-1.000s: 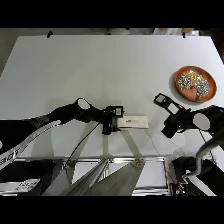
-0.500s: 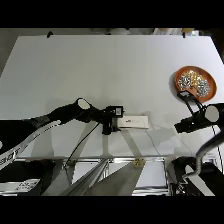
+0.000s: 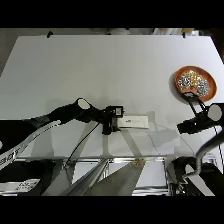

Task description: Fold the box and place the chain.

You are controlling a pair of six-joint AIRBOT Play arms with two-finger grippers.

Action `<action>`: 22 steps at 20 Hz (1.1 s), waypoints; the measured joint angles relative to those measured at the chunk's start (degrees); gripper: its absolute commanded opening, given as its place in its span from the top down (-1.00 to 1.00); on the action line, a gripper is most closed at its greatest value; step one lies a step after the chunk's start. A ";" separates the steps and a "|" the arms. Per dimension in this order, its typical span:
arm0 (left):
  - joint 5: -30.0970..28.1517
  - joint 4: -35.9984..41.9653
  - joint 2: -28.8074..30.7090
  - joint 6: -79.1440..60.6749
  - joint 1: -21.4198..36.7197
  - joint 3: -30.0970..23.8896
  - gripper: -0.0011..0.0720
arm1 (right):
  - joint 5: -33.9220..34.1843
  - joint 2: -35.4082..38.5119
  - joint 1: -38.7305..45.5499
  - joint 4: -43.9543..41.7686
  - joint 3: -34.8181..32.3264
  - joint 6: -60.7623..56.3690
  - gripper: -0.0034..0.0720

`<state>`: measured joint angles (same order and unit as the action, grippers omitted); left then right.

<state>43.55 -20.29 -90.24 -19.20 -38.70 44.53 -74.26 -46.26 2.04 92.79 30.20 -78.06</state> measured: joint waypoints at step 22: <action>3.52 -7.02 15.32 12.94 9.53 -0.09 0.12 | -0.13 0.00 0.07 0.00 0.00 -0.07 0.87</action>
<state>47.07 -27.31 -74.91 -6.26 -29.17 44.45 -74.39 -46.26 2.11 92.79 30.20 -78.13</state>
